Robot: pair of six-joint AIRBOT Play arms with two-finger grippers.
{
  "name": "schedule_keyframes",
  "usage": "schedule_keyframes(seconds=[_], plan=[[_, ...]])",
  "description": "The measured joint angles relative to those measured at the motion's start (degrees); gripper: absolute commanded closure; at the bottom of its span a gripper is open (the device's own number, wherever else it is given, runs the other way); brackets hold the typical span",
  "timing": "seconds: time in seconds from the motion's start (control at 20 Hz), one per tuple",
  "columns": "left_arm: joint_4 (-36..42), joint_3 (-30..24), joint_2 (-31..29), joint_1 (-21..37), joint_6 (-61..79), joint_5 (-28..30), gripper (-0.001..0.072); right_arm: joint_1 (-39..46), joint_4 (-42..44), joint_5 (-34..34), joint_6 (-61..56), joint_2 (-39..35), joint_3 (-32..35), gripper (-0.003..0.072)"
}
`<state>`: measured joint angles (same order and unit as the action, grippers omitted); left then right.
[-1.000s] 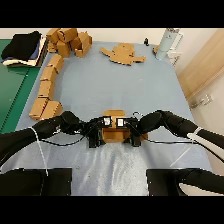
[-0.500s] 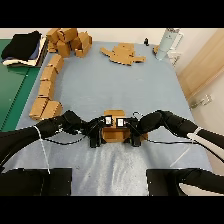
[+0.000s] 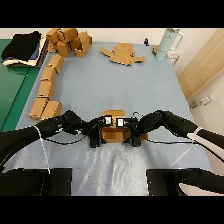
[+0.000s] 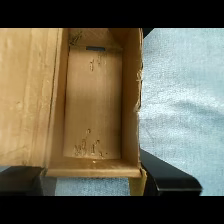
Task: Fold the box.
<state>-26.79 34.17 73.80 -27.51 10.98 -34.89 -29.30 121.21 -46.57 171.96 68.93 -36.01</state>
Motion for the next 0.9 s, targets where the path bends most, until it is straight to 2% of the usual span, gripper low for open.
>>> schedule_keyframes(seconds=[0.6,0.65,0.7,0.9], plan=[[0.00,0.00,0.00,0.00,0.00,-0.02,0.0199,0.00,0.02,-0.02,0.00,0.00,0.00,0.0165],[0.00,0.00,0.00,0.00,0.00,-0.02,0.0199,0.00,0.11,-0.04,0.00,0.00,0.00,0.0143],[0.00,0.00,0.00,0.00,0.00,-0.02,0.0199,0.00,0.46,-0.07,0.00,0.00,0.00,-0.0034],[0.00,0.00,0.00,0.00,0.00,-0.11,0.0198,-0.02,0.17,-1.77,-1.68,-0.66,-0.39,-0.0034]])
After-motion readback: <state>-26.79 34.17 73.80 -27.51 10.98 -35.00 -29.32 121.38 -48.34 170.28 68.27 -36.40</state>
